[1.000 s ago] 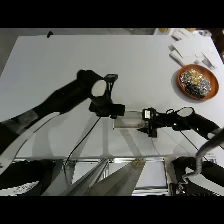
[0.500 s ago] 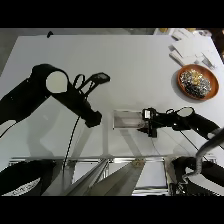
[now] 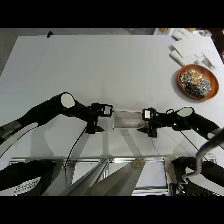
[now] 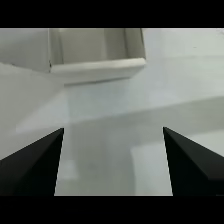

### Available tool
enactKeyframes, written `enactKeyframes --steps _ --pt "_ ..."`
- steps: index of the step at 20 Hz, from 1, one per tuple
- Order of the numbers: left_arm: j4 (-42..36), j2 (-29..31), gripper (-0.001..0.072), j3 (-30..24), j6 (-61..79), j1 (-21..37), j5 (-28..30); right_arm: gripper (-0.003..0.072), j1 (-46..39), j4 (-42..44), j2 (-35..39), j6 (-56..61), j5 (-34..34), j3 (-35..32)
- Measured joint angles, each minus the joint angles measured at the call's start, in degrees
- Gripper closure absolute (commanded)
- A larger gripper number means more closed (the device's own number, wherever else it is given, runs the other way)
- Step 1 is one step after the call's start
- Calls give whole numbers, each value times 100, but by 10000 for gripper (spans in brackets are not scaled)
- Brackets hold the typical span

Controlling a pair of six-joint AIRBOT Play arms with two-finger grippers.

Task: Fold the box and place the chain.

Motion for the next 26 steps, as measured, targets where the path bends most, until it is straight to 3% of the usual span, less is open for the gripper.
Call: enactKeyframes --steps 4,9,26 --pt "-802 -306 6 -72 940 9 407 349 0 0 0 2 0 0" --pt "-1266 -402 7 -96 1303 -15 483 349 0 2 0 0 0 0" --pt "-2006 -732 12 -98 1598 -267 398 349 0 0 0 0 0 0"
